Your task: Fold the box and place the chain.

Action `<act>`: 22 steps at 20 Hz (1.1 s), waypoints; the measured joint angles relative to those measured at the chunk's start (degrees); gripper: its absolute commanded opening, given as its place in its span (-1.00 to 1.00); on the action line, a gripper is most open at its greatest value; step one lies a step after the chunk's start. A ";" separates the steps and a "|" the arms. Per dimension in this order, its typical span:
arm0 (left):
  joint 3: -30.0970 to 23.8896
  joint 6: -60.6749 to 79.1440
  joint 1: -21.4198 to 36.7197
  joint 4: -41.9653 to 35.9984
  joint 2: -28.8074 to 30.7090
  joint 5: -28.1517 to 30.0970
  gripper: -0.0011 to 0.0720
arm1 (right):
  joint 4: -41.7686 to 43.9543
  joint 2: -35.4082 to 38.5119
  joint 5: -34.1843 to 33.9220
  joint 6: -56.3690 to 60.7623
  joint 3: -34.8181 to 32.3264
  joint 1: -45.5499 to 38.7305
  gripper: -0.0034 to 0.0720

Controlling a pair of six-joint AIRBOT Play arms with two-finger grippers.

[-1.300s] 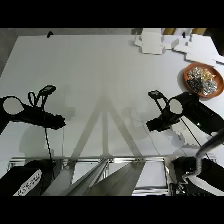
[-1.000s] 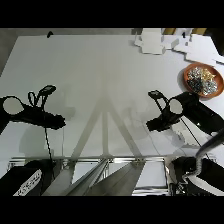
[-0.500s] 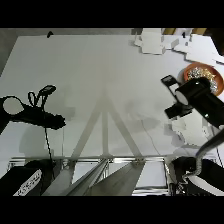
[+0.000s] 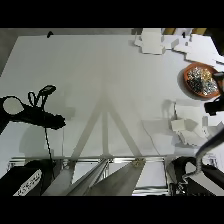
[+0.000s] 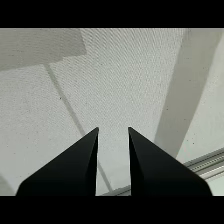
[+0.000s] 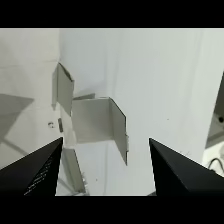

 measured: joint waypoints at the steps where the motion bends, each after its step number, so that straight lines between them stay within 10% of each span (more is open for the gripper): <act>1: 0.00 0.00 -0.02 -0.02 0.00 0.00 -0.40 | 1.62 -0.26 -0.85 -1.29 0.00 -2.97 0.39; 10: 0.00 0.00 0.00 0.00 0.00 0.00 -0.40 | 4.48 -9.86 -0.90 -6.56 0.02 -13.73 0.11; 16: 0.00 0.00 0.00 0.00 0.00 0.00 -0.40 | 2.14 -14.62 0.85 -3.87 0.02 -14.32 -0.75; 22: 0.00 0.00 0.00 0.00 0.00 0.00 -0.40 | 4.81 -13.25 5.01 -3.65 0.02 -11.37 -0.88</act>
